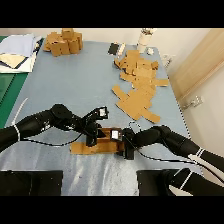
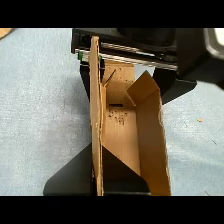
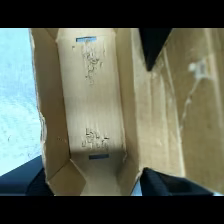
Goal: Fold the box.
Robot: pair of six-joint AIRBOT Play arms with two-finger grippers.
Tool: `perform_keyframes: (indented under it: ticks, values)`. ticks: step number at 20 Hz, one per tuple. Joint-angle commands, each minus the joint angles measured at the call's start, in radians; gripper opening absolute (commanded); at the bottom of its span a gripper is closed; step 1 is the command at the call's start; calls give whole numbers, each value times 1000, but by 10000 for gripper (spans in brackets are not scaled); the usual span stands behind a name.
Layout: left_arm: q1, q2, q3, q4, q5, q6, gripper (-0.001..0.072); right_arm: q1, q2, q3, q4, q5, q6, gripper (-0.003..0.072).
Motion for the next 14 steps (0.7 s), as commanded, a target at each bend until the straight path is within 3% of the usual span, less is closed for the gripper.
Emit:
perform_keyframes:
  ticks: [1,4,14]
  values:
    - [0,0,1,0,0,0,15,1,-4,0,0,6,-1,612]
    - [0,0,1,0,0,0,15,1,-4,0,-1,-2,-1,538]
    - [0,0,1,0,0,0,15,3,-4,0,0,-6,0,538]
